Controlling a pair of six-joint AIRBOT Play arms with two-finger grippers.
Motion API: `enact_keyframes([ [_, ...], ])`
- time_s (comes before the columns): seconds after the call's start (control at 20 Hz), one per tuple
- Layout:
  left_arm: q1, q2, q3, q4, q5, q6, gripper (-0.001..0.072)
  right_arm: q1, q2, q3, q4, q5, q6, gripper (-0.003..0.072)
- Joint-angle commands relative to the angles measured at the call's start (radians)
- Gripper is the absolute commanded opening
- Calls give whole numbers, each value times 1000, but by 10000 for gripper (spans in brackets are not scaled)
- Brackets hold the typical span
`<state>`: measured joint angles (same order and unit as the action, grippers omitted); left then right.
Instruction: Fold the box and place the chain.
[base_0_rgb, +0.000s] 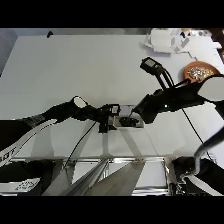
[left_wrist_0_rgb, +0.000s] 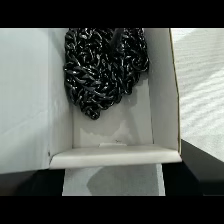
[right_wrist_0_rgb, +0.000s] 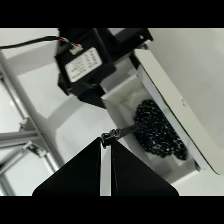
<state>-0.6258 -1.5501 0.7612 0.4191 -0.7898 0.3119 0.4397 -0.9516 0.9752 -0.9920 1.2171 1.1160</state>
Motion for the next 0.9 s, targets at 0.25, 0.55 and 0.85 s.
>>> enact_keyframes([
  [0.25,1,0,0,0,0,0,144,28,-109,3,-126,-36,61,129],
  [0.55,1,0,0,0,0,0,144,28,-105,50,-155,-215,-82,17],
  [0.85,1,0,0,0,0,0,144,28,-208,48,-344,-269,-74,15],
])
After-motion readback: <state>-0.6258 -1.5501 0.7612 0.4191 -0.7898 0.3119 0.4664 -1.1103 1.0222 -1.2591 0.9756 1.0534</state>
